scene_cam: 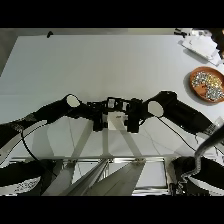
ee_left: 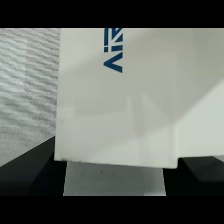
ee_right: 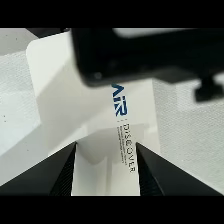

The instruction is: Fold the box and place the chain.

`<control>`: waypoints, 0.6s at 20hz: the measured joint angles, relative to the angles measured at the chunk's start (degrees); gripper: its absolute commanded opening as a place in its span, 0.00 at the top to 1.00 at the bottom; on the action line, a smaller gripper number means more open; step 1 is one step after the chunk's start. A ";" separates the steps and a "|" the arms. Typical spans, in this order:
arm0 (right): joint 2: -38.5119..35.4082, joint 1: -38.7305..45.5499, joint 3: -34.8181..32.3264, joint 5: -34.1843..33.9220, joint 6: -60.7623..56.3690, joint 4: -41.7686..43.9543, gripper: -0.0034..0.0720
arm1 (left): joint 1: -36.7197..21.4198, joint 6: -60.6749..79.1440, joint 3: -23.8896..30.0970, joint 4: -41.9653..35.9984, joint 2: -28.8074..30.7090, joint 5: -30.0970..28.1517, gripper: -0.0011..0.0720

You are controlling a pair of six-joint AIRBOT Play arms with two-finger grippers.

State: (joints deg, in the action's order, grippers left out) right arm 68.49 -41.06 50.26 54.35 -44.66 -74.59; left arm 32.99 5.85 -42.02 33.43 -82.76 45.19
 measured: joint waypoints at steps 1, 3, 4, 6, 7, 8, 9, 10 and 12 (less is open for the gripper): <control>-0.02 0.00 -0.04 -0.20 -0.13 -0.07 0.44 | 0.00 0.00 0.00 0.00 -0.02 -0.02 0.37; -0.09 0.00 -0.15 -0.57 -0.17 -0.07 0.43 | 0.00 0.02 0.00 0.02 0.00 -0.02 0.37; -0.13 -0.07 -0.15 -0.61 -0.17 -0.13 0.43 | 0.00 0.04 0.00 0.02 0.00 -0.02 0.37; -0.28 -0.57 -0.35 -0.85 0.52 -0.42 0.41 | 0.00 0.11 0.00 0.02 0.00 0.00 0.37; -0.55 -1.01 -0.74 -1.25 1.55 -0.57 0.41 | 0.00 0.13 0.00 0.04 0.00 0.00 0.37; -0.96 -1.49 -1.33 -1.73 2.99 -0.76 0.41 | 0.00 0.15 0.00 0.04 -0.02 0.00 0.37; -1.49 -1.97 -2.10 -2.34 4.24 -1.07 0.42 | 0.00 0.15 0.00 0.04 -0.02 0.00 0.37; -1.92 -2.29 -2.75 -2.97 5.18 -1.36 0.42 | 0.00 0.17 0.00 0.04 -0.02 0.00 0.37; -2.62 -2.73 -4.00 -3.80 6.19 -2.32 0.42 | 0.00 0.15 0.00 0.04 -0.02 0.02 0.37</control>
